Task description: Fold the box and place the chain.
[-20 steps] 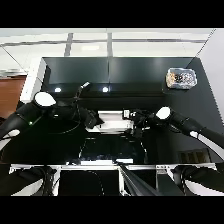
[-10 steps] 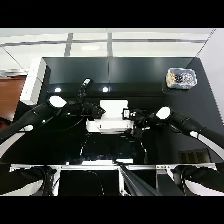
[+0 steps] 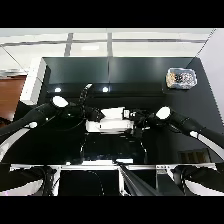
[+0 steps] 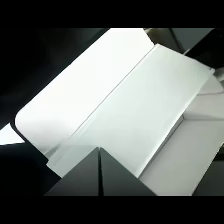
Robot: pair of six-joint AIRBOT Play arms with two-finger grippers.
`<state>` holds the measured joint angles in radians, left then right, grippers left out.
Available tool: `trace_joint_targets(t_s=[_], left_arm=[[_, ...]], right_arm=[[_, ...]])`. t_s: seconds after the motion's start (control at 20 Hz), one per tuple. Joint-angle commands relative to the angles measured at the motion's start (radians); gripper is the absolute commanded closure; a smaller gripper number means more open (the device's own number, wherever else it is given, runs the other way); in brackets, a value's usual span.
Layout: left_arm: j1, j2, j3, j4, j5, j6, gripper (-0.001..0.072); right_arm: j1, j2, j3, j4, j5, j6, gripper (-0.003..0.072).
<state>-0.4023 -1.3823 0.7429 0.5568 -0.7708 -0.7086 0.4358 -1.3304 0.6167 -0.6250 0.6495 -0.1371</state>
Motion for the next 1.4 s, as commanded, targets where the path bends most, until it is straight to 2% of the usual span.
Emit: trace_joint_targets(t_s=[0.0,0.1,0.25,0.35,0.45,0.55,0.6,0.75,0.9,1.1,1.25,1.3,1.35], left_arm=[[0.025,0.029,0.018,0.060,-0.021,-0.010,0.0687],[0.071,0.108,0.039,0.113,-0.043,-0.045,0.0687],[0.147,0.290,0.026,0.210,-0.084,-0.125,0.0687],[0.177,0.397,-0.026,0.211,-0.076,-0.153,0.0686],[0.180,0.436,-0.076,0.159,-0.143,-0.160,0.0684],[0.164,0.399,-0.092,0.102,-0.240,-0.164,0.0686],[0.141,0.372,-0.092,0.114,-0.250,-0.174,0.0686],[0.081,0.287,-0.092,0.194,-0.193,-0.219,0.0686],[0.070,0.223,-0.088,0.272,-0.190,-0.241,0.0687],[0.071,0.218,-0.085,0.315,-0.183,-0.140,0.0686],[0.070,0.218,-0.074,0.415,-0.187,-0.138,0.0681],[0.070,0.218,-0.072,0.448,-0.187,-0.127,0.0638],[0.070,0.218,-0.070,0.468,-0.184,-0.106,0.0524]], right_arm=[[0.000,-0.001,0.000,0.002,0.000,0.002,0.0559],[0.000,-0.001,0.000,0.002,0.000,0.002,0.0559],[0.000,-0.001,0.000,0.002,0.000,0.002,0.0559],[0.000,-0.001,0.000,0.002,0.000,0.002,0.0559],[0.000,-0.001,0.000,0.002,0.000,0.002,0.0559],[0.000,-0.001,0.000,0.002,0.000,0.002,0.0559],[0.000,-0.001,0.000,0.002,0.000,0.002,0.0559],[0.000,-0.001,0.000,0.002,0.000,0.002,0.0559],[0.000,-0.001,0.000,0.002,0.000,0.002,0.0559],[0.000,-0.001,0.000,0.002,0.000,0.002,0.0559],[0.000,-0.001,0.000,0.002,0.000,0.002,0.0559],[0.000,-0.001,0.000,0.002,0.000,0.002,0.0559],[0.000,-0.001,0.000,0.002,0.000,0.002,0.0559]])
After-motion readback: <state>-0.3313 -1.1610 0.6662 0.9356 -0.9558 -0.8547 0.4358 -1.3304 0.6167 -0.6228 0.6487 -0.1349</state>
